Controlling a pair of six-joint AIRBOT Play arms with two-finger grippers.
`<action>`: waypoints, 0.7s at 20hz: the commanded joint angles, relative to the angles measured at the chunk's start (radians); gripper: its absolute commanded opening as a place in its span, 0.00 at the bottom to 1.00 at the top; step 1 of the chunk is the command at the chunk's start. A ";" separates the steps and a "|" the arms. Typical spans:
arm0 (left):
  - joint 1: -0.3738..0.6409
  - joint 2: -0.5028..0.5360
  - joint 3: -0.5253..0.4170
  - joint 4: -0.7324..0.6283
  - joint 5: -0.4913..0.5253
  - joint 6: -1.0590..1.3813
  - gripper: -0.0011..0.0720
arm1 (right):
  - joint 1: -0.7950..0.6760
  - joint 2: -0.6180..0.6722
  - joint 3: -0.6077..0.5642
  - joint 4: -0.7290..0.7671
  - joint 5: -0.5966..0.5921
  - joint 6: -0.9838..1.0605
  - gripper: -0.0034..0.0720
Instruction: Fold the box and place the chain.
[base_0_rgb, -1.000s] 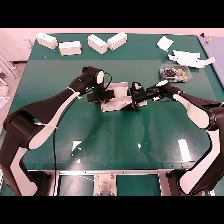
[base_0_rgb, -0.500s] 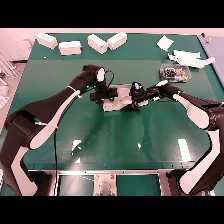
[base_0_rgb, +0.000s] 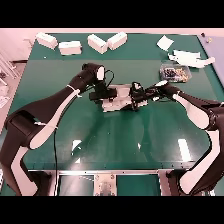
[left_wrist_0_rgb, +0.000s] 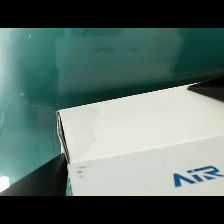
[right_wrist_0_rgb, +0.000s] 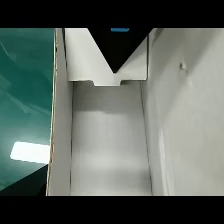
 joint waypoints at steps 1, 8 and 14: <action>0.002 0.001 0.023 0.021 -0.026 -0.017 0.61 | -0.002 0.000 0.000 -0.003 -0.003 0.001 0.80; 0.011 0.000 0.050 0.038 -0.030 -0.025 0.61 | -0.002 0.000 0.000 -0.003 -0.003 0.001 0.80; 0.019 -0.002 0.047 0.015 -0.045 -0.025 0.61 | -0.002 0.000 0.000 -0.003 -0.003 0.001 0.80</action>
